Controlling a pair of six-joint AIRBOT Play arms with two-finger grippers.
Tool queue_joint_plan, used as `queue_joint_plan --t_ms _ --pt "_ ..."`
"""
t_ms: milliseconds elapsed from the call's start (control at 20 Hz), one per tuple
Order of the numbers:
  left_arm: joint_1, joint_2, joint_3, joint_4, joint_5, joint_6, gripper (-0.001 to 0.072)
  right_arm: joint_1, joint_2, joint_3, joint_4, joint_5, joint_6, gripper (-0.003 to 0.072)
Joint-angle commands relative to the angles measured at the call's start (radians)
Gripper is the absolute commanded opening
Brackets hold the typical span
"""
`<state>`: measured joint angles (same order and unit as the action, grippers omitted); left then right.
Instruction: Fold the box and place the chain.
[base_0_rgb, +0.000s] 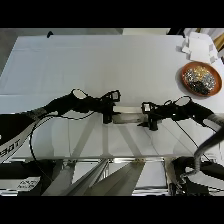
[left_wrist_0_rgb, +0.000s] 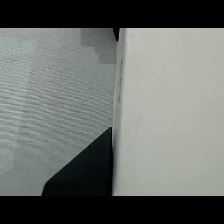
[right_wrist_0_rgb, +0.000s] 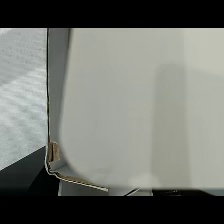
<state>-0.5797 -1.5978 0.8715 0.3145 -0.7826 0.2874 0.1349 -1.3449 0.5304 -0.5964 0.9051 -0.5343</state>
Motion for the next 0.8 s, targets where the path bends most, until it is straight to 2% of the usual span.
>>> queue_joint_plan --t_ms 0,100,150,200,750 --pt "-0.001 0.0 0.001 0.0 0.0 0.0 0.0011 0.001 -0.002 -0.001 -0.002 -0.003 0.002 0.0317" --pt "-0.001 0.0 0.001 0.0 0.0 0.0 0.0011 0.001 -0.002 -0.001 -0.001 -0.004 0.003 0.0325" --pt "-0.001 0.0 0.001 0.0 0.0 0.0 0.0011 0.001 -0.002 -0.001 -0.001 -0.006 0.002 0.0367" --pt "-0.001 0.0 0.001 0.0 0.0 0.0 0.0011 0.001 -0.001 -0.001 -0.001 -0.004 0.003 0.0371" --pt "-0.001 0.0 0.001 0.0 0.0 0.0 0.0011 0.001 -0.002 -0.001 -0.002 0.008 0.006 0.0371"
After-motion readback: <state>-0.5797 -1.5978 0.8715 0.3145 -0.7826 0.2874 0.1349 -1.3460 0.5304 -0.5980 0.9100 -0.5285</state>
